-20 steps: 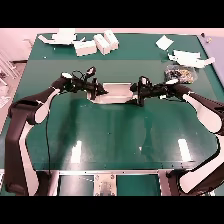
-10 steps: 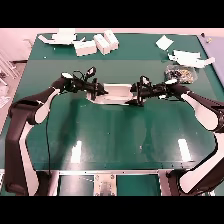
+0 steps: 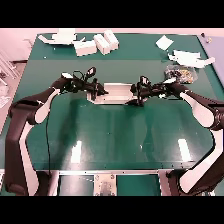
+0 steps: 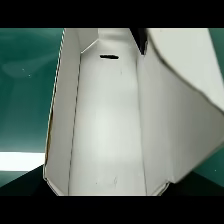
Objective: Fold the box and place the chain.
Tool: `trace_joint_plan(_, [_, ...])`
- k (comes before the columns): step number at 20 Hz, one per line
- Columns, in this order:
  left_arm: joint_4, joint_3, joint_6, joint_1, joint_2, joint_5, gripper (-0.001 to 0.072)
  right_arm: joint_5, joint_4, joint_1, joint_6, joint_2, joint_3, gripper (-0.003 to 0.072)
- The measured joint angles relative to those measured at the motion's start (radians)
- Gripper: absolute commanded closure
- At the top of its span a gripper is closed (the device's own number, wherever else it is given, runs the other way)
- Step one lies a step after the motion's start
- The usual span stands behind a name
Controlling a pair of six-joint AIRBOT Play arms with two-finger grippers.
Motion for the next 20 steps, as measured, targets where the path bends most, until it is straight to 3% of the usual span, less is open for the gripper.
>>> trace_joint_plan(20, [0.001, 0.0, 0.002, 0.0, 0.0, 0.0, 0.069, 0.062, 0.001, 0.002, 0.0, -0.045, 0.039, 0.001])
